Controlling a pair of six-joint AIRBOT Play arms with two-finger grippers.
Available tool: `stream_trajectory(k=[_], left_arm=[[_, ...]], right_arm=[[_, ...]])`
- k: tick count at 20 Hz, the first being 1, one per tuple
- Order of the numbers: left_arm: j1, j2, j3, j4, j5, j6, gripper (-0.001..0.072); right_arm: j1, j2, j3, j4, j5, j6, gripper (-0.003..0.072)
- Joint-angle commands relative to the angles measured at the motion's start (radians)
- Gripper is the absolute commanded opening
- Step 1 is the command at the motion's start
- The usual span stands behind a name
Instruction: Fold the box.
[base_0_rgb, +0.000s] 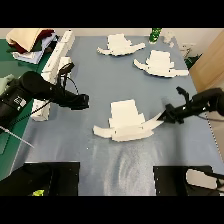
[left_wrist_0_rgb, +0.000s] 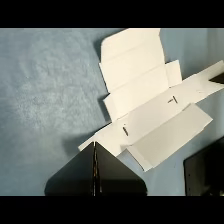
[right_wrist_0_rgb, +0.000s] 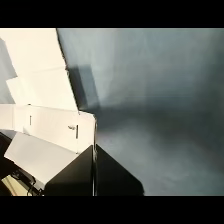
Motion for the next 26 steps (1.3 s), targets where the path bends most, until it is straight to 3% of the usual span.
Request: stream_trajectory(k=[1,3,4,5,6,13,16,17,18,21,23,26], left_arm=[[0.040,0.003,-0.006,-0.063,-0.165,0.127,0.0014],[0.040,0.003,-0.007,-0.058,-0.154,0.142,0.0015],[0.039,0.003,-0.007,-0.059,-0.140,0.146,0.0020],[0.039,0.003,-0.007,-0.059,-0.131,0.150,0.0241],[0.039,0.003,-0.007,-0.060,-0.123,0.148,0.0532],[0.039,-0.003,-0.007,-0.063,-0.118,0.148,0.0521],[0.039,-0.025,-0.007,-0.066,-0.117,0.142,0.0521],[0.039,-0.035,-0.007,-0.066,-0.114,0.142,0.0521],[0.039,-0.043,-0.007,-0.066,-0.100,0.142,0.0521],[0.039,-0.053,-0.007,-0.085,-0.073,0.142,0.0522],[0.040,-0.054,-0.007,-0.082,-0.074,0.145,0.0522],[0.053,-0.086,-0.026,-0.072,-0.079,0.172,0.0521]], right_arm=[[0.076,0.269,-0.311,0.000,0.154,0.088,0.0012],[0.086,0.325,-0.359,-0.019,0.148,0.105,0.0214],[0.086,0.325,-0.354,-0.022,0.130,0.105,0.0238],[0.086,0.319,-0.344,-0.022,0.116,0.103,0.0238],[0.086,0.310,-0.330,-0.022,0.104,0.103,0.0238],[0.091,0.111,-0.166,-0.014,-0.006,-0.003,0.0236],[0.143,0.011,-0.130,0.004,-0.007,-0.045,0.0201],[0.169,-0.004,-0.130,0.008,-0.002,-0.073,0.0037],[0.198,-0.008,-0.130,0.011,0.020,-0.085,0.0001],[0.237,0.043,-0.131,0.031,0.042,-0.105,0.0000],[0.245,0.137,-0.163,0.034,0.050,-0.132,0.0000],[0.249,0.325,-0.278,0.035,0.165,-0.134,0.0000]])
